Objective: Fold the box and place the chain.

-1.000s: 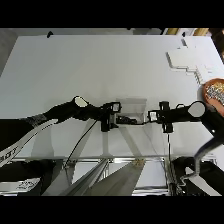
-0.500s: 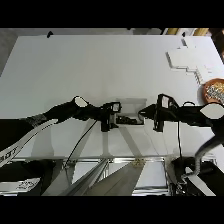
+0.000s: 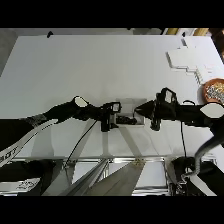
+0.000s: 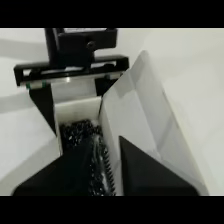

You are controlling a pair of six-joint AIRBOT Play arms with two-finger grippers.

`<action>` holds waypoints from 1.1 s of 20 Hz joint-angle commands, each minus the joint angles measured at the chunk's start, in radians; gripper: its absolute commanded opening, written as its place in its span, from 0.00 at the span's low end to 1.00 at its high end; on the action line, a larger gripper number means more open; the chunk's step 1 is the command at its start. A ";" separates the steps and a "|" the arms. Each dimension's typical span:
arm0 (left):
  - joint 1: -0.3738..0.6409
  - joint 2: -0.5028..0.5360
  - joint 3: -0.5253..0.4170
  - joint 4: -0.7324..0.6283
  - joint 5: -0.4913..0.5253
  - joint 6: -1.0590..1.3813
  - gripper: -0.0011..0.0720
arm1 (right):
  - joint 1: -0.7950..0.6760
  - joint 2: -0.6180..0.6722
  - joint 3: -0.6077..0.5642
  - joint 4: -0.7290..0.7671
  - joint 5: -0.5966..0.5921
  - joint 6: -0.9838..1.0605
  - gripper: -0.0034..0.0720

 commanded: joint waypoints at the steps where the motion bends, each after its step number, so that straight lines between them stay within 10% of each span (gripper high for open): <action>1: 0.000 0.000 0.000 0.000 0.000 0.000 0.41 | 0.051 -0.005 0.001 -0.119 -0.067 -0.001 0.41; 16: 0.000 0.000 0.000 0.000 0.000 0.000 0.41 | -0.119 -0.189 0.119 -0.645 0.036 0.115 0.33; 22: 0.000 0.000 0.000 0.000 0.000 0.000 0.41 | -0.119 -0.335 0.113 -0.640 0.023 0.092 0.34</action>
